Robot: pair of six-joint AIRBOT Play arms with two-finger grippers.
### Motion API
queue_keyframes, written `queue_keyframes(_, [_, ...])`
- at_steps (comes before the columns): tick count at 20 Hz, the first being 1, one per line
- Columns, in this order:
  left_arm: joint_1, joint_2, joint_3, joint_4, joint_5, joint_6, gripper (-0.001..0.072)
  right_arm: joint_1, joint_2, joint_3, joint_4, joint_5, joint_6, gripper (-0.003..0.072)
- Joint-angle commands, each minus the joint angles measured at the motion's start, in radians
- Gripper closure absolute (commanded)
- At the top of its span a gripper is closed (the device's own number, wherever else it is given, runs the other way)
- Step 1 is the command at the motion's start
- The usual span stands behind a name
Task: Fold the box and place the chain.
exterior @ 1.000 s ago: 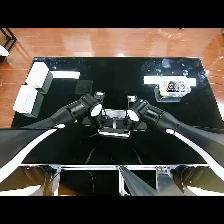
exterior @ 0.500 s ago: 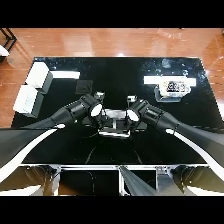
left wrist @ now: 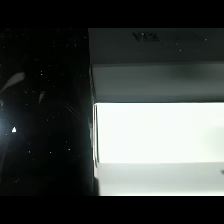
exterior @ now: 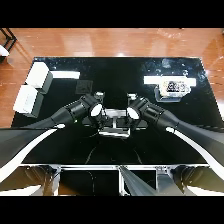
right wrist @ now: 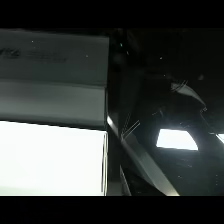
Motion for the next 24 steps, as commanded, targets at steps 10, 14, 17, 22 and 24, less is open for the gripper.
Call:
queue_keyframes(10, [0.000, -0.001, 0.000, -0.002, 0.004, -0.001, 0.0691, 0.002, -0.028, 0.002, 0.000, 0.011, -0.008, 0.0607])
queue_keyframes(14, [-0.001, -0.001, 0.000, -0.002, 0.005, -0.001, 0.0692, 0.003, -0.028, 0.002, 0.022, -0.014, -0.008, 0.0667])
queue_keyframes(17, [-0.001, -0.001, 0.000, -0.002, 0.005, -0.001, 0.0691, 0.003, -0.028, 0.002, 0.023, -0.016, -0.009, 0.0667])
queue_keyframes(22, [0.000, -0.001, 0.000, -0.003, 0.004, -0.001, 0.0691, -0.026, 0.015, 0.002, 0.019, -0.031, -0.147, 0.0198])
queue_keyframes(24, [0.000, -0.001, 0.000, -0.005, 0.005, -0.001, 0.0691, -0.043, 0.073, 0.002, 0.018, 0.001, -0.240, 0.0200])
